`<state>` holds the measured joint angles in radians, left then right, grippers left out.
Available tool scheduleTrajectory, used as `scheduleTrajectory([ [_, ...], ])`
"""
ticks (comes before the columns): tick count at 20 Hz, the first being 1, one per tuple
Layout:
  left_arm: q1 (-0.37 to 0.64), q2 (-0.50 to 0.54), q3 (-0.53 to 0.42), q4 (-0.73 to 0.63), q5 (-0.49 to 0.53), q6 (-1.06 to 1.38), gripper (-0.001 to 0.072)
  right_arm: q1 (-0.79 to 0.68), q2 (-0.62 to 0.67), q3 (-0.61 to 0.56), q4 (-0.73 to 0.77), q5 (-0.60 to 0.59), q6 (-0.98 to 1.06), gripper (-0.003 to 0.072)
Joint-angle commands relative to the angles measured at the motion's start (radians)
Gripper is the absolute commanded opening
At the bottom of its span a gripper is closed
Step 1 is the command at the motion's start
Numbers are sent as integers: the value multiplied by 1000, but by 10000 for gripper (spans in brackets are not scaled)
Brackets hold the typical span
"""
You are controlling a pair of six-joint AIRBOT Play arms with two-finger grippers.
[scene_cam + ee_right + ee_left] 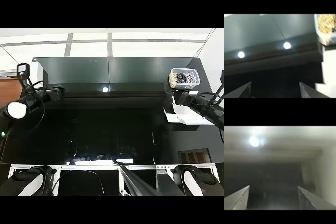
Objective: Fold the box and place the chain.
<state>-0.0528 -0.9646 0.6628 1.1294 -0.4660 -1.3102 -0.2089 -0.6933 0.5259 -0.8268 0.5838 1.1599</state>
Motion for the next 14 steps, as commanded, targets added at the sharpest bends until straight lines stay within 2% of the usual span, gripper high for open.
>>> scheduleTrajectory([
  [1, 34, -45, 137, 26, -361, -45, 711, -141, -100, 73, -174, 71, 64, 720],
  [5, 79, -45, 132, 96, -424, -113, 710, -443, -418, 425, -317, 254, 68, 720],
  [7, 89, -46, 132, 96, -451, -113, 710, -580, -576, 575, -334, 377, 131, 720],
  [10, 87, -46, 132, 96, -461, -113, 710, -693, -758, 705, -342, 575, 126, 720],
  [14, 87, -46, 132, 90, -460, -113, 710, -714, -916, 825, -420, 727, 16, 720],
])
